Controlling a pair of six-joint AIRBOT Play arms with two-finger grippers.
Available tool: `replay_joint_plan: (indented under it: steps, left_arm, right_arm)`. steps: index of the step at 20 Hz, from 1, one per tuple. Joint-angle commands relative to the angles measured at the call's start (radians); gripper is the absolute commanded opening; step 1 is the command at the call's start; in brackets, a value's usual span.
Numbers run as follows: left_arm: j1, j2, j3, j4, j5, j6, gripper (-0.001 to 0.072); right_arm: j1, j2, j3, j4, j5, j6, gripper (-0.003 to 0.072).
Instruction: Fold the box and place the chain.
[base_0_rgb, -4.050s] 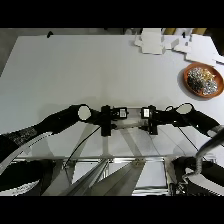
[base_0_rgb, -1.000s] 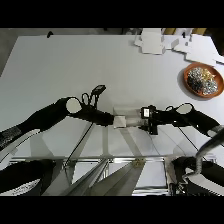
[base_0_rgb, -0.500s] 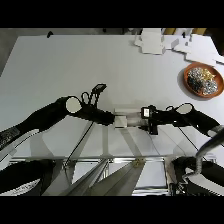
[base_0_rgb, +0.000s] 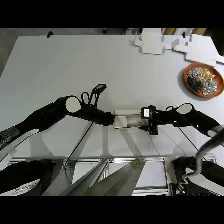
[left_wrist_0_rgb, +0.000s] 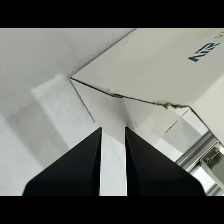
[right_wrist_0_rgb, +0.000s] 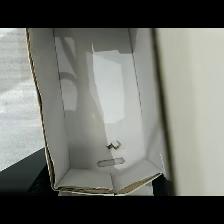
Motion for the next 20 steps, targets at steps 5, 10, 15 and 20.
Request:
replay_joint_plan:
  steps: [5,10,15,20]
  left_arm:
    - [0.029,0.034,0.0,0.003,-0.023,-0.001,0.0178]
    - [0.008,0.033,0.0,0.051,-0.011,-0.075,0.0297]
    - [0.007,0.035,0.0,0.092,-0.02,-0.117,0.0296]
    - [0.059,0.095,0.003,0.15,-0.136,-0.117,0.0271]
  right_arm:
    - [0.0,0.001,0.0,0.0,0.0,0.003,0.0403]
    - [0.0,0.001,0.0,0.0,0.0,0.002,0.0403]
    - [0.0,0.001,0.0,0.0,0.0,0.002,0.0403]
    - [0.0,0.001,0.0,0.0,0.0,0.003,0.0403]
